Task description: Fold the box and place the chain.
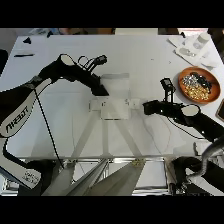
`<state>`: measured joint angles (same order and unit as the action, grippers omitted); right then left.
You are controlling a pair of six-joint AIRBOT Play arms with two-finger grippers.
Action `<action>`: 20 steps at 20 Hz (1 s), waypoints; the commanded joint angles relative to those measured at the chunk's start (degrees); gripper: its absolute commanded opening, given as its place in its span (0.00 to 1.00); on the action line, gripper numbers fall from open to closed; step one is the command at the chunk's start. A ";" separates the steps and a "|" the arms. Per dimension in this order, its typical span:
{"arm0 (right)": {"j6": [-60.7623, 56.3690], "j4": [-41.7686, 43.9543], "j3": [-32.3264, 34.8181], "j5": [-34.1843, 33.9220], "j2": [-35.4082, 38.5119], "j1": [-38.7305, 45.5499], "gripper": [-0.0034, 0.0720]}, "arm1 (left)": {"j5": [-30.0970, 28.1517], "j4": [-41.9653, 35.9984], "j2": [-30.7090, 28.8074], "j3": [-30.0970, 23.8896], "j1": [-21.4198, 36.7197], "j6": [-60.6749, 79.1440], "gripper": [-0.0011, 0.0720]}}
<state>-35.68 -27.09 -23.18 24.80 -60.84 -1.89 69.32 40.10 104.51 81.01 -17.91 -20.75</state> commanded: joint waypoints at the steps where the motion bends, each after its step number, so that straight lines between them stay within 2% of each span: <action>1: -0.02 0.00 0.02 0.02 0.04 -0.07 0.06 | -0.52 0.87 0.98 0.04 -0.39 0.24 0.50; 2: -0.02 0.00 0.02 0.02 0.04 -0.07 0.06 | -0.57 0.74 1.16 0.04 -0.39 0.26 0.37; 3: -0.02 0.00 0.02 0.02 0.04 -0.07 0.06 | -0.59 0.72 1.20 0.04 -0.39 0.55 0.15; 4: -0.02 0.00 0.02 0.02 0.04 -0.07 0.06 | -0.50 0.68 1.20 0.04 -0.39 1.57 0.03; 20: -0.02 0.00 0.02 0.02 0.04 -0.07 0.06 | -0.55 0.70 1.16 0.04 -0.39 1.31 0.03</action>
<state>-35.68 -27.09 -23.20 24.77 -60.84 -1.89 68.82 40.75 105.65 81.06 -18.28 -19.27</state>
